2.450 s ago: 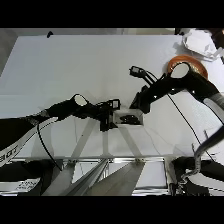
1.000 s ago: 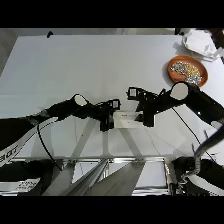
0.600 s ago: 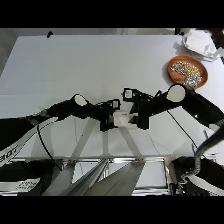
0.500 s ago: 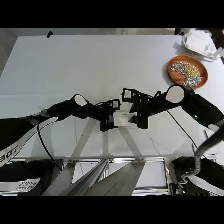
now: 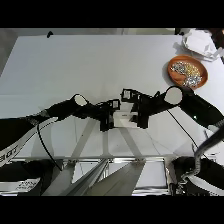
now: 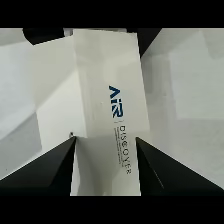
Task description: Fold the box and place the chain.
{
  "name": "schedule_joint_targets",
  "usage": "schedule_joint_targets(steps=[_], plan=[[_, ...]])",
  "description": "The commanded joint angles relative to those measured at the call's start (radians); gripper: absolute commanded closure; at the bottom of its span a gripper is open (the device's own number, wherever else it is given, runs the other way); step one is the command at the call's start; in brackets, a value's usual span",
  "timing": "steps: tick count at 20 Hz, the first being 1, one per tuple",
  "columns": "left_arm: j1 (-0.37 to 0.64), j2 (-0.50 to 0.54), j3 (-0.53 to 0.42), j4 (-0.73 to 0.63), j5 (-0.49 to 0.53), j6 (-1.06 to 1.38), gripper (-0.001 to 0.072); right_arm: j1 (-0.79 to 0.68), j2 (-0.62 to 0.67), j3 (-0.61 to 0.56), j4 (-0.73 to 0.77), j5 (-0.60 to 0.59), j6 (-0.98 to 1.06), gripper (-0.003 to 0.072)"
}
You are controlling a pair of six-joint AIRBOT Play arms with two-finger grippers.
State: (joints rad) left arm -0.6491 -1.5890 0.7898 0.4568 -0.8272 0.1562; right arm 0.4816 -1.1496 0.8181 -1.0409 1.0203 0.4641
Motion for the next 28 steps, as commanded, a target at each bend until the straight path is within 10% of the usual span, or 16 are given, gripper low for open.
schedule_joint_targets(steps=[1,28], plan=[[-0.001,0.001,0.000,0.000,0.000,0.000,0.0300,0.001,0.000,0.000,-0.009,0.010,0.003,0.0366],[-0.001,0.001,0.000,0.000,0.000,0.000,0.0300,0.002,0.000,-0.026,0.025,-0.007,0.030,0.0331]])
